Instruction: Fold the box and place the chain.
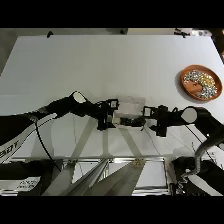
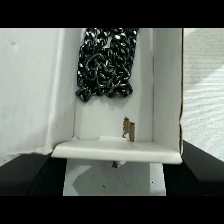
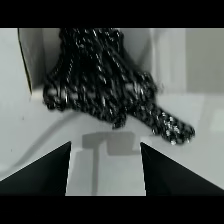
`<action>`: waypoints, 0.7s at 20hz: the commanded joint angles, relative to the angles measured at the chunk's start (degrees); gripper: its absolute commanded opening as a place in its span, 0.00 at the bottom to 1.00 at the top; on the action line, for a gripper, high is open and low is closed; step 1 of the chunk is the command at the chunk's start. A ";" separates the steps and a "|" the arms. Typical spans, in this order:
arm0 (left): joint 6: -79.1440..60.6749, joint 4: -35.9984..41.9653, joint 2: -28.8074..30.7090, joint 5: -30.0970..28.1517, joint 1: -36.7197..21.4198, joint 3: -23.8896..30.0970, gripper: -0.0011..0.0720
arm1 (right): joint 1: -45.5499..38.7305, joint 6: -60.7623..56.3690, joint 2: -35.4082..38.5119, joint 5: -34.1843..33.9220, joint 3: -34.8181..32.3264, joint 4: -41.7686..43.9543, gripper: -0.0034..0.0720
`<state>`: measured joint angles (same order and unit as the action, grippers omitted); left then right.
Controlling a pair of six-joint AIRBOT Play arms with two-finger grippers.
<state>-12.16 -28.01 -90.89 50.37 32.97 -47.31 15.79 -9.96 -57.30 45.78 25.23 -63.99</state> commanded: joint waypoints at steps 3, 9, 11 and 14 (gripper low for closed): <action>0.00 -0.02 0.02 -0.02 -0.02 -0.02 0.48 | 2.12 7.21 -3.85 -4.85 -0.52 7.98 0.66; 0.00 -0.02 0.00 0.00 -0.02 -0.02 0.48 | 2.12 8.33 -4.85 -4.44 -0.52 11.50 0.39; 0.00 -0.02 0.02 -0.02 -0.02 -0.02 0.48 | 2.10 8.33 -4.79 -3.19 -0.52 11.23 0.26; 0.00 -0.02 0.02 -0.02 -0.02 -0.02 0.48 | 2.10 8.28 -3.93 -2.01 -0.52 9.53 0.08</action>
